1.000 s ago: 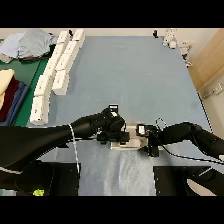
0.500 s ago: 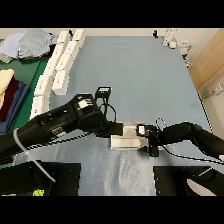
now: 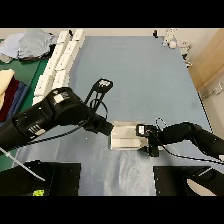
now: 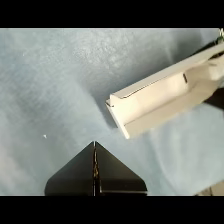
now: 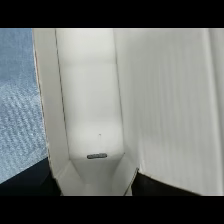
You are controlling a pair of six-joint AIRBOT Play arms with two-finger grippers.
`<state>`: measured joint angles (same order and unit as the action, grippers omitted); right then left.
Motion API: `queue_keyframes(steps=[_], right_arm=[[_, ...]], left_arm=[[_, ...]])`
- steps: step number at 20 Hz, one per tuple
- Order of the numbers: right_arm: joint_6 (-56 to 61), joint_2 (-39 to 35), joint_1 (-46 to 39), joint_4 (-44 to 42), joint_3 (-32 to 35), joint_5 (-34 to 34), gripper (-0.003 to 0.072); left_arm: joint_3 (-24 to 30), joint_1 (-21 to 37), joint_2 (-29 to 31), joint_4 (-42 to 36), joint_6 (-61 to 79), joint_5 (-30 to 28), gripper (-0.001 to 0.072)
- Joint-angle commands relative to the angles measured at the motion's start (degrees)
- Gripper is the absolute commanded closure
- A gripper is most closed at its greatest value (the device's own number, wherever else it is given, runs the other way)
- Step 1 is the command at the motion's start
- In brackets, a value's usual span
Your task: Fold the box.
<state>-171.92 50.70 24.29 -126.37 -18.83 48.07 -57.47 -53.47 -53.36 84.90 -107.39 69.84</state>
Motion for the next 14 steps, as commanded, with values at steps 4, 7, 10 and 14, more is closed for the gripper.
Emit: queue_keyframes(steps=[4, 7, 10, 14], right_arm=[[0.0, 0.0, 0.0, 0.0, 0.0, 0.0, 0.0197], [0.0, 0.0, 0.0, 0.0, 0.0, 0.0, 0.0197], [0.0, 0.0, 0.0, 0.0, 0.0, 0.0, 0.0197], [0.0, 0.0, 0.0, 0.0, 0.0, 0.0, 0.0197]], left_arm=[[17.7, 25.0, 9.7, -32.3, 76.1, -7.9, 0.0352], [26.1, 27.7, 9.7, -37.4, 93.0, -16.3, 0.0012], [33.1, 24.5, 8.6, -42.1, 104.8, -25.7, 0.0011], [35.2, 17.4, 3.5, -44.2, 105.4, -33.6, 0.0011]])
